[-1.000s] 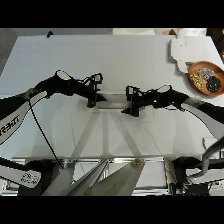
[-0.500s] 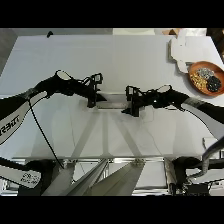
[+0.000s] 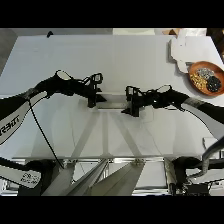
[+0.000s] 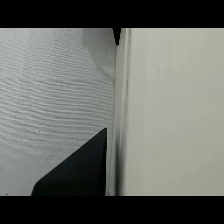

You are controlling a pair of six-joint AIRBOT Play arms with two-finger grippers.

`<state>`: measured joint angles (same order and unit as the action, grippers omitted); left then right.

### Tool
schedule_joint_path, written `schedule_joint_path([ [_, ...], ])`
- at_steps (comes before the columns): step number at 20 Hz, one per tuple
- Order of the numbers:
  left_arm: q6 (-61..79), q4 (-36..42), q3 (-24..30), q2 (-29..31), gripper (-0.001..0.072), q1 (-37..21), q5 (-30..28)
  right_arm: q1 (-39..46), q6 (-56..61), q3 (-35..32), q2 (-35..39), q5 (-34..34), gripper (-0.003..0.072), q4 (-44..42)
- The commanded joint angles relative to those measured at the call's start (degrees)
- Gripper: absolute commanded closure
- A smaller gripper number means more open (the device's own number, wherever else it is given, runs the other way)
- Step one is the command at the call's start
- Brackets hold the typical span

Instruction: Fold the box and place the chain.

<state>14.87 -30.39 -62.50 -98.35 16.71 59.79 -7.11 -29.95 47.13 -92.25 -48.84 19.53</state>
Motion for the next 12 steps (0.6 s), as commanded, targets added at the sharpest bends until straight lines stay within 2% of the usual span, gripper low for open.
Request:
schedule_joint_path([
  [1,0.11,-0.09,0.00,0.22,0.0567,-0.28,0.66,0.04,0.04,0.07,-0.02,0.07,0.0170,-0.02],
  [2,0.09,-0.02,0.00,0.42,0.0454,-0.42,1.20,0.04,0.04,0.07,-0.02,0.07,0.0170,-0.02],
  [3,0.09,-0.04,0.00,0.70,0.0399,-0.63,1.70,0.04,0.04,0.07,-0.02,0.07,0.0170,-0.02],
  [8,-2.36,-1.20,0.00,4.59,0.0411,-3.63,5.44,0.04,0.04,0.07,-0.02,0.04,0.0170,-0.02],
  [12,-8.98,-10.45,0.02,9.03,0.0411,-6.97,8.79,0.04,0.04,0.07,-0.02,0.04,0.0170,-0.02],
])
